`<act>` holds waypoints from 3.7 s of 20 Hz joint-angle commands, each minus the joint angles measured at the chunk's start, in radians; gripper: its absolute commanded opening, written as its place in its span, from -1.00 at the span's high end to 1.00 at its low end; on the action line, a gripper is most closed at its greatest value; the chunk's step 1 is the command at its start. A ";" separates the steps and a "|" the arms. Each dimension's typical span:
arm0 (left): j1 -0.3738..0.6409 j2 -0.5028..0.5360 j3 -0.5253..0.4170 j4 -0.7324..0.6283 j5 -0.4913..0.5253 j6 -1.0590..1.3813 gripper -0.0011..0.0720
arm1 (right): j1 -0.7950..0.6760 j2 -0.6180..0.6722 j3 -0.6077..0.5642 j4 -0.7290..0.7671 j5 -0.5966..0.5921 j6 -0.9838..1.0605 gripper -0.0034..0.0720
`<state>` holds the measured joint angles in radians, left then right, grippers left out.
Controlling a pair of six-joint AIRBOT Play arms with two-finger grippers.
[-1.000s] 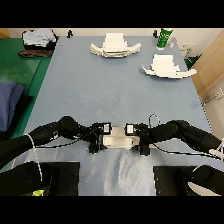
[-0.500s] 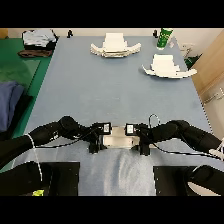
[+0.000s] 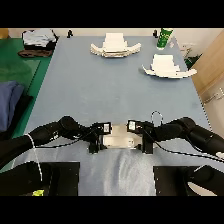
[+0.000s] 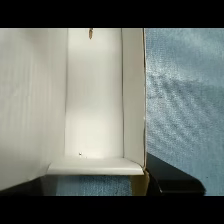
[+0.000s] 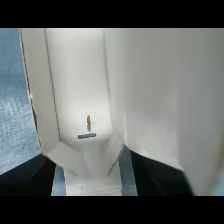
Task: Fold the box.
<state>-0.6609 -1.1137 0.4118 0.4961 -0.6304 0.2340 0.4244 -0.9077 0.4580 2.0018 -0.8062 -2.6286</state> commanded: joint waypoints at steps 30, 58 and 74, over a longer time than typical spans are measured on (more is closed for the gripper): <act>0.000 0.000 0.000 0.000 0.000 0.001 -0.45 | 0.119 -0.234 0.146 0.314 0.359 1.075 0.52; 0.000 0.000 0.000 0.000 0.000 0.001 -0.45 | 0.136 0.154 0.150 0.012 0.038 1.012 0.80; 0.000 0.000 0.000 0.000 0.000 0.001 -0.45 | 0.136 0.243 -0.012 -0.359 -0.132 0.323 -0.88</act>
<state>-0.6609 -1.1137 0.4118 0.4961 -0.6304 0.2352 0.5610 -0.6472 0.4950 1.6955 -1.0622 -2.2108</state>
